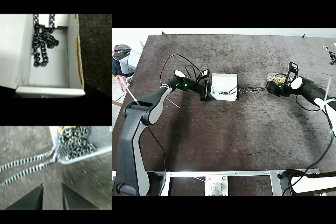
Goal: Fold the box and place the chain.
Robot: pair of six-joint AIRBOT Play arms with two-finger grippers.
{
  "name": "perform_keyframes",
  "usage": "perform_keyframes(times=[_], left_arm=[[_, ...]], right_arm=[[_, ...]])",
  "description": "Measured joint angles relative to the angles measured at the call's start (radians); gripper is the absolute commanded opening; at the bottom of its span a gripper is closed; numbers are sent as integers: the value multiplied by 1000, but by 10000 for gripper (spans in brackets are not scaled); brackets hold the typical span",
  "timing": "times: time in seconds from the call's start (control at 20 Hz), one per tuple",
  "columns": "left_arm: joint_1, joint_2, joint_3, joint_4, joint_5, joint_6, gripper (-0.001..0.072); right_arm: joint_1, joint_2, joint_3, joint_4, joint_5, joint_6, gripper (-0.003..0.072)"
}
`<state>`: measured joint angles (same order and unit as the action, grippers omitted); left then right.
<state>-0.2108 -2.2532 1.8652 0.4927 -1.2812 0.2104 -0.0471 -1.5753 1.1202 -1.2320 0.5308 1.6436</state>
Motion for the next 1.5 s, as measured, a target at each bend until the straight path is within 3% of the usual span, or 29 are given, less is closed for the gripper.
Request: perform_keyframes(times=[0.25, 0.35, 0.45, 0.75, 1.1, 1.3, 1.5], left_arm=[[0, 0, 0, 0, 0, 0, 538], [0, 0, 0, 0, 0, 0, 538], [0, 0, 0, 0, 0, 0, 538], [0, 0, 0, 0, 1, 0, 538], [0, 0, 0, 0, 2, 0, 538], [0, 0, 0, 0, 2, 0, 538], [0, 0, 0, 0, 3, 0, 538]], right_arm=[[-9, -109, 58, 158, -75, -82, 235], [-11, -135, 71, 190, -84, -99, 83], [-12, -147, 78, 208, -91, -109, 11], [8, -102, 85, 227, -63, -124, 10], [106, 108, 85, 243, 32, -165, 10], [250, 278, 86, 266, -48, -213, 10], [391, 356, 106, 267, -170, -230, 10]])
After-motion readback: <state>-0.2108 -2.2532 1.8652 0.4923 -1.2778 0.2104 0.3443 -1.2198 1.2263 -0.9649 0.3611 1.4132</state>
